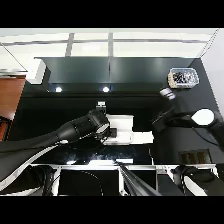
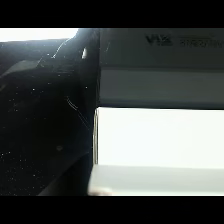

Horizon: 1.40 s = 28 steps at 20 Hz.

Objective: Fold the box and place the chain.

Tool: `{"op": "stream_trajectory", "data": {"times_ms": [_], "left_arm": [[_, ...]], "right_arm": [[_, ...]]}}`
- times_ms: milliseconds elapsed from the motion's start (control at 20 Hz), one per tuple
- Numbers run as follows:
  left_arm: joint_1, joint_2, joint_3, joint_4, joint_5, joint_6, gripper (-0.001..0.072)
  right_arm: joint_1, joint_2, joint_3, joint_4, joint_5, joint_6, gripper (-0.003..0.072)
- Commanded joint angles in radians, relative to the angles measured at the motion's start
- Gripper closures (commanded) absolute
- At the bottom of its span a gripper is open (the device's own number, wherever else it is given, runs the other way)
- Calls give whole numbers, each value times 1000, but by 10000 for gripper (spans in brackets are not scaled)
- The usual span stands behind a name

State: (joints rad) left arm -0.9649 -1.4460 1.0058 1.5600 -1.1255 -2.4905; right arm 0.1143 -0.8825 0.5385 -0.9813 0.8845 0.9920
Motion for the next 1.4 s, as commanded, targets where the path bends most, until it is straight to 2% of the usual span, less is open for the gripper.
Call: {"op": "stream_trajectory", "data": {"times_ms": [0, 150, 300, 500, 600, 800, 850, 900, 950, 1150, 1350], "left_arm": [[0, 0, 0, 2, -2, 0, 684], [0, 0, 0, 2, -2, 0, 683], [0, 0, 0, 2, -2, 0, 684], [0, 0, 0, 3, -1, 0, 683], [0, 0, 0, 3, -2, 0, 683], [0, 0, 0, 3, -2, 0, 684], [0, 0, 0, 3, -2, 0, 683], [0, 0, 0, 2, -2, 0, 684], [0, 0, 0, 2, -2, 0, 683], [0, 0, 0, 2, -2, 0, 683], [0, 0, 0, 3, -2, 0, 684]], "right_arm": [[-245, 15, -44, -83, 45, 494, 674], [-252, -63, -101, 11, 152, 476, 674], [-217, -203, -127, 222, 248, 294, 674], [-109, -341, -127, 440, 282, 60, 673], [-82, -357, -126, 508, 285, -24, 673], [-88, -356, -73, 541, 418, -122, 667], [-88, -354, -58, 542, 445, -121, 539], [-87, -354, -45, 542, 463, -121, 216], [-87, -354, -37, 542, 473, -122, 67], [-55, -354, -29, 535, 424, -114, 69], [78, -354, -13, 534, 262, -42, 73]]}}
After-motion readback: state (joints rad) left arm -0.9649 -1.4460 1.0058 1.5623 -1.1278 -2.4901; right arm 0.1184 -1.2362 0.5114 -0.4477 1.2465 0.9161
